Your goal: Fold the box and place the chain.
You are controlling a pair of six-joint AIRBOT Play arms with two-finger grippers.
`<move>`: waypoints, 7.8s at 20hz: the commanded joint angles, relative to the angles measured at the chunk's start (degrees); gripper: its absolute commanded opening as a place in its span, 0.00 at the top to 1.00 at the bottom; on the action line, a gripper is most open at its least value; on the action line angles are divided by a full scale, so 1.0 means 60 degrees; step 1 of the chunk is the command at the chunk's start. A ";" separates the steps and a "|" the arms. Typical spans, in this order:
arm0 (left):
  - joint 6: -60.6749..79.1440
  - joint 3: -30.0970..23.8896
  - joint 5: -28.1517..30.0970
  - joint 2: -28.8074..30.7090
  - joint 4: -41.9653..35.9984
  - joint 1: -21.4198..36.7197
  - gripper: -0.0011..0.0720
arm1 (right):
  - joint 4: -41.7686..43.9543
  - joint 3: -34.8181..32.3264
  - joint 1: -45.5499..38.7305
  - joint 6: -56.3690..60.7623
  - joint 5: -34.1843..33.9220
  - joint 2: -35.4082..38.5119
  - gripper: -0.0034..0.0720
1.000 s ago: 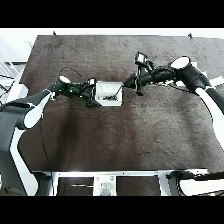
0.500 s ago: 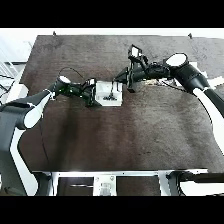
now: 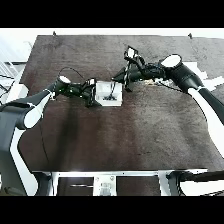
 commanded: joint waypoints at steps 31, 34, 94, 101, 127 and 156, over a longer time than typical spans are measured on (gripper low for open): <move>0.0000 0.0000 0.0000 -0.0004 0.0004 0.0000 0.33 | 0.1410 0.0215 -0.0987 0.1027 0.0211 -0.1621 0.47; 0.0000 0.0000 0.0000 -0.0004 0.0004 0.0000 0.33 | 0.1173 0.0452 -0.0922 0.1450 0.0678 -0.1617 0.47; 0.0000 0.0000 0.0000 -0.0004 0.0000 0.0000 0.33 | -0.0568 0.2317 0.0080 0.3260 0.2648 -0.3166 0.50; 0.0000 0.0000 0.0000 -0.0004 0.0000 0.0000 0.33 | -0.0780 0.2317 0.0138 0.3224 0.2299 -0.3246 0.51; 0.0000 0.0000 0.0000 -0.0004 0.0000 0.0000 0.34 | -0.1942 0.2608 0.0484 0.3228 0.2095 -0.2688 0.47; 0.0000 0.0000 0.0000 -0.0004 0.0000 0.0000 0.33 | -0.1989 0.1803 0.0499 0.2973 0.0324 -0.2586 0.35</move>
